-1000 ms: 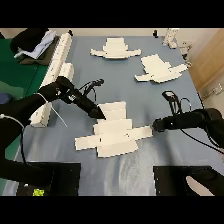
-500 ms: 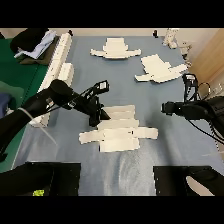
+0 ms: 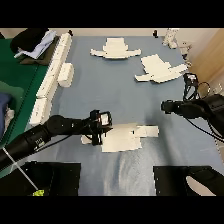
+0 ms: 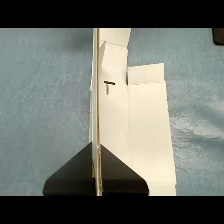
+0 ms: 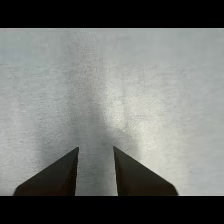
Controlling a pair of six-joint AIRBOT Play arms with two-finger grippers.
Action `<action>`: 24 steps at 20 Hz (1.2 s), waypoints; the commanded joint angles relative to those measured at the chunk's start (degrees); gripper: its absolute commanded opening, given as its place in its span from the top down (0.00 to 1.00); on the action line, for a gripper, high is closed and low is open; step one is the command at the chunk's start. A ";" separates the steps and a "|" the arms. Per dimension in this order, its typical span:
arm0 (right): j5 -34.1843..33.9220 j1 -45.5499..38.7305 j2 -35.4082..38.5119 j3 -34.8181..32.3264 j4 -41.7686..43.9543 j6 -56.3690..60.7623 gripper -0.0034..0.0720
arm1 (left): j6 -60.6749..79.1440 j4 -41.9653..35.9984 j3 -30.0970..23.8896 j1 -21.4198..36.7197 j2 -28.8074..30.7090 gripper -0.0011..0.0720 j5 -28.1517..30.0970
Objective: Fold the box.
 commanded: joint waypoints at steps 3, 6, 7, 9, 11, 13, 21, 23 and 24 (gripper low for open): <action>0.07 0.00 -2.08 0.07 1.73 0.28 0.48 | 0.35 0.17 -5.22 -5.88 0.79 0.97 9.51; 0.07 0.00 -2.05 0.07 2.12 0.28 0.48 | 0.35 0.33 -5.01 -5.79 0.83 0.97 11.26; 0.02 0.00 -2.05 0.07 2.19 0.28 0.48 | 0.33 0.63 -4.61 -5.38 0.81 0.97 10.36; -0.02 0.00 -2.05 0.07 2.38 0.28 0.48 | 0.33 2.23 -3.17 -3.30 0.81 0.97 6.16; -0.13 0.00 -2.05 0.07 2.80 0.28 0.48 | 0.15 2.78 -0.94 0.70 0.81 0.97 0.07; -0.11 0.00 -2.05 0.07 3.21 0.26 0.48 | -0.33 2.73 1.86 5.46 -0.09 0.97 -6.75; -0.11 0.02 -2.05 0.07 4.70 0.24 0.48 | 1.68 -0.09 9.01 10.56 -12.63 0.97 -19.26; -0.11 0.00 -2.05 0.07 4.70 0.24 0.48 | 2.93 -0.79 8.98 10.56 -12.87 0.97 -19.34; -0.11 0.00 -2.05 0.07 4.70 0.26 0.48 | 2.97 -1.81 9.01 10.58 -12.87 0.97 -19.34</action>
